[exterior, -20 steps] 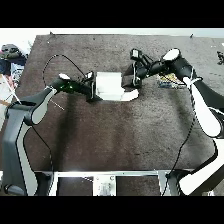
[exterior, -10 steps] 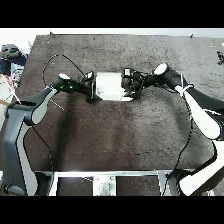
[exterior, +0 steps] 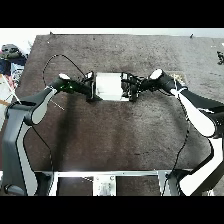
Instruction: Fold the box and place the chain.
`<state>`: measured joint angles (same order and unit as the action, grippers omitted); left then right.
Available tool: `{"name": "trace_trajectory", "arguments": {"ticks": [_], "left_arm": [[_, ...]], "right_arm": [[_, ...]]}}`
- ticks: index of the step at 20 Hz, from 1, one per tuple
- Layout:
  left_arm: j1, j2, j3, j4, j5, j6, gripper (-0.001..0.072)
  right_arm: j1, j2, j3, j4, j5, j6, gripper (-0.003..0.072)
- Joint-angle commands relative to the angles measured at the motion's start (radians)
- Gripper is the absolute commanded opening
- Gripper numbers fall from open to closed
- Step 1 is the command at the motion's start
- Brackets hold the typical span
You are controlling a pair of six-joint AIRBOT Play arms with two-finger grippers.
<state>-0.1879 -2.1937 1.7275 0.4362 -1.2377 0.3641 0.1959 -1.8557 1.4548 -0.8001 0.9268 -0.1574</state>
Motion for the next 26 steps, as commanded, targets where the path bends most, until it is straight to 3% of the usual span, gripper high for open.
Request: {"name": "trace_trajectory", "arguments": {"ticks": [1,8,9,10,11,15,17,20,21,23,24,25,26], "left_arm": [[0.0,-0.001,0.0,0.0,0.0,0.0,0.0468],[0.0,-0.001,0.0,0.0,0.0,0.0,0.0468],[0.0,-0.001,0.0,0.0,0.0,0.0,0.0468],[0.0,-0.001,0.0,0.0,0.0,0.0,0.0468],[0.0,0.0,0.0,0.0,0.0,0.0,0.0468],[0.0,0.0,0.0,0.0,0.0,0.0,0.0468],[0.0,-0.001,0.0,0.0,0.0,0.0,0.0468],[0.0,-0.001,0.0,0.0,0.0,0.0,0.0468],[0.0,0.0,0.0,0.0,0.0,0.0,0.0468],[0.0,-0.001,0.0,0.0,0.0,0.0,0.0468],[0.0,0.0,0.0,0.0,0.0,0.0,0.0468],[0.0,0.0,0.0,0.0,0.0,0.0,0.0468],[0.0,0.0,0.0,0.0,0.0,0.0,0.0468]], "right_arm": [[0.005,-0.015,-0.001,0.069,-0.008,-0.038,0.0163],[0.032,-0.058,-0.001,0.18,-0.01,-0.148,0.0166],[0.039,-0.06,-0.001,0.18,-0.017,-0.158,0.0196],[0.042,-0.06,-0.001,0.18,-0.022,-0.166,0.0316],[0.043,-0.06,-0.001,0.18,-0.026,-0.165,0.0349],[0.037,-0.06,-0.001,0.169,-0.055,-0.165,0.0353],[0.037,-0.06,-0.001,0.169,-0.063,-0.165,0.0556],[0.034,-0.06,-0.001,0.169,-0.064,-0.164,0.0542],[0.033,-0.06,-0.001,0.169,-0.064,-0.164,0.0452],[0.03,-0.055,-0.001,0.166,-0.063,-0.15,0.0435],[0.028,-0.047,0.0,0.143,-0.063,-0.115,0.031],[0.026,-0.037,0.0,0.107,-0.064,-0.064,0.0283],[0.023,-0.024,0.0,0.051,-0.061,-0.003,0.0193]]}}
